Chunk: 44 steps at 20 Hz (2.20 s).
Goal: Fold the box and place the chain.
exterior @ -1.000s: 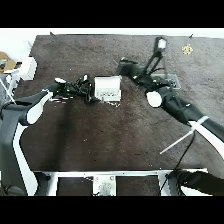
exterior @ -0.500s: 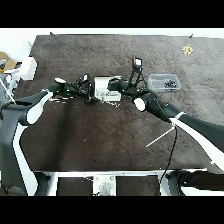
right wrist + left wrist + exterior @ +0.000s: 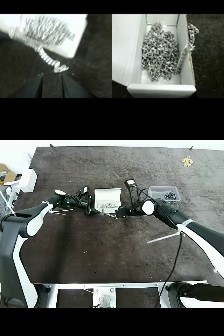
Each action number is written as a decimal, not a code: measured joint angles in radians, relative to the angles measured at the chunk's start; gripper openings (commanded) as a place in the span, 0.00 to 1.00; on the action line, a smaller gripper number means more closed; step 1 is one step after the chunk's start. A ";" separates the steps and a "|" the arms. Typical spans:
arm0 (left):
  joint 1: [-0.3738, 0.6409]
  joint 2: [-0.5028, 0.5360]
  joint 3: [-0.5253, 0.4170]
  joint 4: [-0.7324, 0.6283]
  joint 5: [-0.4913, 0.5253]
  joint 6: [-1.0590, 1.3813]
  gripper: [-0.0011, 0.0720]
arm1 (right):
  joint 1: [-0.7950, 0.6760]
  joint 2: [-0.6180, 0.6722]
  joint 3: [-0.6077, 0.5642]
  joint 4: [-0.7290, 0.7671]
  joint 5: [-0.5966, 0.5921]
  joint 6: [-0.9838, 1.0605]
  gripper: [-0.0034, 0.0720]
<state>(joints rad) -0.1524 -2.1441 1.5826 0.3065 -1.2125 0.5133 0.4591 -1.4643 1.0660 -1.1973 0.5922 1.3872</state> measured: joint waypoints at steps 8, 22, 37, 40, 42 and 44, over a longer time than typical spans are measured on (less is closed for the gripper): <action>0.000 0.000 0.000 0.000 0.000 0.000 0.32 | -0.033 -0.146 0.076 0.150 0.098 -0.235 0.41; 0.000 0.000 0.000 0.000 0.000 0.000 0.32 | -0.018 -0.224 0.094 0.162 0.005 -0.284 0.28; 0.000 0.000 0.000 0.000 0.000 0.000 0.32 | 0.060 0.088 0.108 0.182 -0.176 -0.289 0.05; 0.000 0.000 0.000 0.000 0.000 0.000 0.32 | 0.076 0.086 0.110 0.184 -0.298 -0.288 0.05; 0.000 0.000 0.000 0.000 0.000 0.000 0.32 | 0.077 0.063 0.110 0.185 -0.351 -0.288 0.05; 0.000 0.000 0.000 0.000 0.000 0.000 0.32 | 0.076 0.034 0.109 0.184 -0.373 -0.288 0.41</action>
<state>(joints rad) -0.1524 -2.1441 1.5826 0.3061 -1.2129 0.5133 0.5350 -1.4300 1.1755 -1.0130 0.2192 1.0996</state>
